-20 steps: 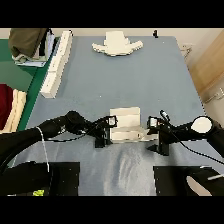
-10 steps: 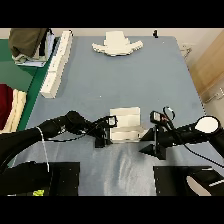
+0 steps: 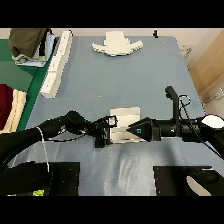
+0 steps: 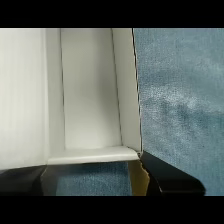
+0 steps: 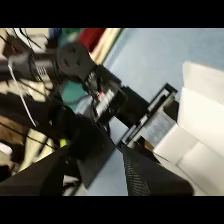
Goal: Fold the box.
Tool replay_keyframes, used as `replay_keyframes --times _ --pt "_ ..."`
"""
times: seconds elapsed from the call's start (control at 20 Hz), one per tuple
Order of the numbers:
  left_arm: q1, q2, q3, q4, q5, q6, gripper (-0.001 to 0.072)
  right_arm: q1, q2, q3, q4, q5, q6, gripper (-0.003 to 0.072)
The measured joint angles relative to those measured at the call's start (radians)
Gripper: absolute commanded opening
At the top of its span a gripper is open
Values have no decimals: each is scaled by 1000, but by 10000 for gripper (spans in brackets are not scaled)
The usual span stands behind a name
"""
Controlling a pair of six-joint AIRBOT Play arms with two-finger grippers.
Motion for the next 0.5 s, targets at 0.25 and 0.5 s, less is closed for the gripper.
replay_keyframes --times 0.25,0.5 --pt "0 0 0 0 5 16 522 0 0 0 112 -60 101 521" --pt "0 0 0 19 11 31 522 1 0 0 168 -105 140 521"
